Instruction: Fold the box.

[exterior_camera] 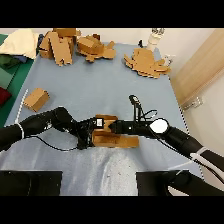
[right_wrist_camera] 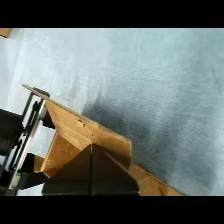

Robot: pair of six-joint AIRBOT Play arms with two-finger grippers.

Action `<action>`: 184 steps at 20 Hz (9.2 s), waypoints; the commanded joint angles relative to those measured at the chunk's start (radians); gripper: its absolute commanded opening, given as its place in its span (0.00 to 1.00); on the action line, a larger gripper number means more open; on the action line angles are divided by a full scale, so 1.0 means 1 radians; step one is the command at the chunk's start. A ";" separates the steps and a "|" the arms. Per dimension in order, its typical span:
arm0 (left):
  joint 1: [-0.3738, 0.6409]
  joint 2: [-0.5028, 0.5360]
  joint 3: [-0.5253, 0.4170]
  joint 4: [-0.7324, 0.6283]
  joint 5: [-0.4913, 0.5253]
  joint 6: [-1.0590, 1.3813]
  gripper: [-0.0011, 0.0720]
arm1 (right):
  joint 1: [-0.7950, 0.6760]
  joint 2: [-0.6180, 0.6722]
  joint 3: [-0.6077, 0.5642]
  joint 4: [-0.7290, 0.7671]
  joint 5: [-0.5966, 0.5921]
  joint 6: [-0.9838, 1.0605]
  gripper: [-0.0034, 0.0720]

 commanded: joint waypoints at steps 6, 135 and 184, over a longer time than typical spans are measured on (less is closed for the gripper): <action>0.000 -0.001 -0.001 -0.008 0.059 0.000 0.72 | 0.002 -0.142 0.000 0.049 -0.021 -0.141 0.05; 0.000 -0.002 -0.001 -0.031 0.057 0.000 0.72 | -0.158 0.135 -0.126 -0.171 0.215 0.383 0.05; 0.000 -0.027 -0.002 -0.038 0.059 0.000 0.72 | 0.291 -0.290 0.428 -0.979 0.600 1.094 0.69</action>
